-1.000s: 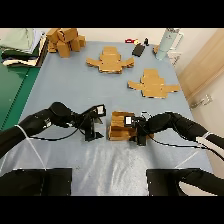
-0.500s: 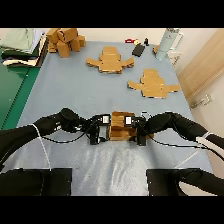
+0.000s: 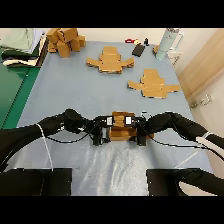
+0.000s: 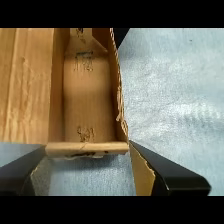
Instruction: Fold the box.
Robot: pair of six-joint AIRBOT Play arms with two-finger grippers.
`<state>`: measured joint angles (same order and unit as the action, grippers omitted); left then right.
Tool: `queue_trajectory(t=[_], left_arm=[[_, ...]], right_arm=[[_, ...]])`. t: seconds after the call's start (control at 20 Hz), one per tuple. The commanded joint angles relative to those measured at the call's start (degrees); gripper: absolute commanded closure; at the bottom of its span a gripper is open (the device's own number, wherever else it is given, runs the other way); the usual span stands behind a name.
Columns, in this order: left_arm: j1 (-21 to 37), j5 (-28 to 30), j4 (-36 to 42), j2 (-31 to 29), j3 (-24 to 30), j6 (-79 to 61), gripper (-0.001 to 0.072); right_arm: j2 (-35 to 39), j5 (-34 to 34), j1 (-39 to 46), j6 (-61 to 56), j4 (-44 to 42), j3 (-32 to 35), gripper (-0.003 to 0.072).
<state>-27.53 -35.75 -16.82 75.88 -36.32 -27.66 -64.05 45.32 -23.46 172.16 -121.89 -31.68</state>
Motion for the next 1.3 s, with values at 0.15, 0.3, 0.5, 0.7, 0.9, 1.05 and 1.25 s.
queue_trajectory(t=[0.15,0.3,0.5,0.7,0.9,1.05,1.25], left_arm=[[-1.2,0.3,0.1,0.9,-1.0,0.5,0.0008],[-1.8,1.0,-0.1,1.0,-1.0,0.7,0.0009],[-1.8,0.9,-0.3,1.0,-1.1,0.8,0.0070],[-1.8,0.9,-1.2,1.4,-1.6,2.3,0.0168],[-1.8,1.2,-1.2,1.4,-1.7,2.6,0.0167],[-1.7,1.2,-1.2,1.4,-1.7,2.6,0.0167],[-1.7,1.2,-1.2,1.4,-1.7,2.6,0.0167]], right_arm=[[0.0,0.0,0.0,0.0,0.0,0.0,0.0215],[0.0,0.0,0.0,0.0,0.0,0.0,0.0215],[0.0,0.0,0.0,0.0,0.0,0.0,0.0215],[0.0,0.0,0.0,0.0,0.0,0.0,0.0216],[0.0,0.0,0.0,0.0,0.0,0.0,0.0215],[0.0,0.0,0.0,0.0,0.0,0.0,0.0215],[0.0,0.0,0.0,0.0,0.0,0.0,0.0215]])
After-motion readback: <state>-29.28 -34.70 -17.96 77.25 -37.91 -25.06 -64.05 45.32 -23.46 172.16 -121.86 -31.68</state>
